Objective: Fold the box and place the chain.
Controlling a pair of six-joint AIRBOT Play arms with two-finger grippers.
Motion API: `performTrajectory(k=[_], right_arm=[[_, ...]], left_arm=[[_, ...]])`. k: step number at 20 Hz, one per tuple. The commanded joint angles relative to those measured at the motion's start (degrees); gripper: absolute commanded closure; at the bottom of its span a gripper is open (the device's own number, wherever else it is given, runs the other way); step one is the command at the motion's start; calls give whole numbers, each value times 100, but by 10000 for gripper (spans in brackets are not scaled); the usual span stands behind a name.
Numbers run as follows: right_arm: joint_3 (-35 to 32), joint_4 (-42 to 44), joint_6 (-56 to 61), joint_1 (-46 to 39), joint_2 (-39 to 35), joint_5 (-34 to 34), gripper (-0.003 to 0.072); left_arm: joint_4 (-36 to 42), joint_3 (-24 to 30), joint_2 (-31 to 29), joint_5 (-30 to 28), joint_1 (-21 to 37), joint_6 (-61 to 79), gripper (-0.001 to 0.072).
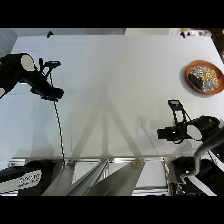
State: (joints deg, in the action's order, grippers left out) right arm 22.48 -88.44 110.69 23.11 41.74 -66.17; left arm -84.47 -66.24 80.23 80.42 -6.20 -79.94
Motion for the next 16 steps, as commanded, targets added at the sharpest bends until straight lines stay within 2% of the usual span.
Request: performTrajectory(k=[1, 13, 16], right_arm=[[-2, -2, 0, 4, -7, -2, 671], [61, -74, -190, 2, -4, 11, 669], [688, -859, -127, -240, 0, -393, 669]], left_arm=[[0, 2, -4, -2, 4, 2, 700], [-2, 2, -4, -4, 4, 0, 700], [0, 2, -4, -4, 4, 2, 700]])
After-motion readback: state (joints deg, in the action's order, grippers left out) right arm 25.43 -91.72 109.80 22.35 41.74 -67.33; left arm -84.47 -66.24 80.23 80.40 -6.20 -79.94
